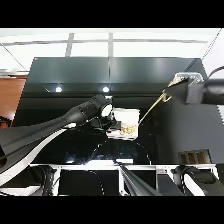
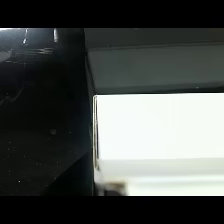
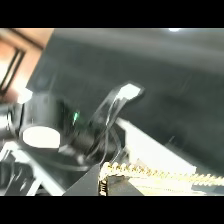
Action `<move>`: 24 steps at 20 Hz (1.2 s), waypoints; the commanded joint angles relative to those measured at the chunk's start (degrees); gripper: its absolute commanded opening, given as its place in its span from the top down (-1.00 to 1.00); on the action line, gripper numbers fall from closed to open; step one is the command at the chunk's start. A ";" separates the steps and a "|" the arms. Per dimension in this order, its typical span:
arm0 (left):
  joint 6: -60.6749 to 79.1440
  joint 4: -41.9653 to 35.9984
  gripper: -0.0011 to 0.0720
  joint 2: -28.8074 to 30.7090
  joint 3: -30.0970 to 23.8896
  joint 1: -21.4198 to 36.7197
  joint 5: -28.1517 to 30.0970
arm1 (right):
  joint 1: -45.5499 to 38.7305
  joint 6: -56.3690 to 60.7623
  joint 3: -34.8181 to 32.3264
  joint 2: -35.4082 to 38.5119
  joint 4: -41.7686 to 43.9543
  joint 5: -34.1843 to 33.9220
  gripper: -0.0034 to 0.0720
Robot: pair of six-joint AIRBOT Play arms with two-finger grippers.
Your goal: Fold the box and place the chain.
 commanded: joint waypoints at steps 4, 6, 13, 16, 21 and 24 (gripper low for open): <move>0.00 0.00 0.89 0.00 0.02 0.02 -0.04 | 8.92 -0.87 -15.61 -0.24 0.96 -10.38 0.87; 0.00 0.00 0.89 0.00 0.02 0.02 -0.09 | 10.78 -0.87 -19.85 -1.25 1.90 -14.27 0.87; 0.00 0.00 0.89 0.00 0.02 0.02 -0.11 | 16.22 -0.87 -23.54 -6.80 5.11 -22.49 0.86; 0.00 0.00 0.89 0.00 0.02 0.02 -0.11 | 16.28 -0.87 -23.54 -8.00 5.03 -23.19 0.86; 0.00 0.00 0.89 0.00 0.02 0.02 -0.11 | 14.60 -0.87 -23.52 -8.17 3.93 -24.55 -0.09; 0.00 0.02 0.89 0.00 0.02 0.02 -0.11 | 8.02 -0.79 -23.52 -8.20 -0.96 -29.20 -0.09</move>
